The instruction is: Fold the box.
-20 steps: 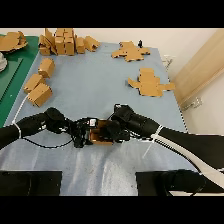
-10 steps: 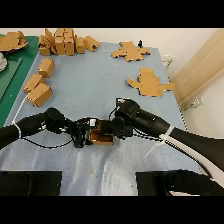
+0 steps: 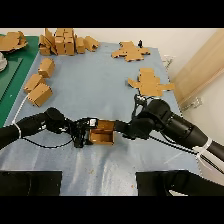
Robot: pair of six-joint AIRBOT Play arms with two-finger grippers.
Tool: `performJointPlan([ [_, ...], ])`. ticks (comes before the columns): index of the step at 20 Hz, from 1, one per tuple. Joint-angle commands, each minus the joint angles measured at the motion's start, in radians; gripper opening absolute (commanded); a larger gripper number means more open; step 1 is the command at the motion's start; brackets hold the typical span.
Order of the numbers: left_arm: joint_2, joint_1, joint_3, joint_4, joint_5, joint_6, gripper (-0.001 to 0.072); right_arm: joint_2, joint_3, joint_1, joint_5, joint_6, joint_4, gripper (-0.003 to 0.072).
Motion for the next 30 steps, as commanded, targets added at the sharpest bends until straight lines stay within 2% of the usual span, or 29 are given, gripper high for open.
performJointPlan([
  [1,0.0,0.0,0.0,0.0,0.0,0.0,0.038,0.064,-0.103,-0.19,0.2,-0.281,0.12,0.0],
  [3,0.0,0.0,0.0,0.0,0.0,0.0,0.038,0.043,-0.102,-0.397,0.348,-0.552,0.305,0.0],
  [4,0.0,0.0,0.0,0.0,0.0,0.0,0.038,0.02,-0.102,-0.506,0.383,-0.703,0.434,0.0001],
  [6,0.0,0.0,0.0,0.0,0.0,0.0,0.038,-0.055,-0.102,-0.666,0.38,-1.018,0.689,0.0001],
  [8,0.0,0.0,0.0,0.0,0.0,0.0,0.038,-0.166,-0.095,-0.715,0.322,-1.282,0.908,0.0001],
  [11,0.0,0.001,0.0,0.0,0.0,0.0,0.038,-0.327,-0.035,-0.63,0.237,-1.525,1.03,0.0],
  [13,0.0,0.0,0.0,0.0,-0.001,0.0,0.038,-0.377,0.009,-0.533,0.195,-1.588,1.038,0.0001],
  [17,0.0,0.0,0.0,0.0,0.0,0.0,0.038,-0.367,0.022,-0.364,0.202,-1.68,1.031,0.0001],
  [22,0.0,0.0,0.0,0.0,0.0,0.0,0.038,-0.24,-0.004,-0.275,0.218,-1.702,0.908,0.0001],
  [24,0.0,0.001,0.0,0.0,0.0,0.0,0.038,-0.183,-0.045,-0.263,0.246,-1.716,0.852,0.0001],
  [27,0.0,0.001,0.0,0.0,0.0,0.0,0.038,-0.153,-0.134,-0.213,0.348,-1.716,0.787,0.0001],
  [30,0.0,0.0,0.0,0.0,0.0,0.0,0.0381,-0.117,-0.148,-0.12,0.446,-1.724,0.702,0.0002],
])
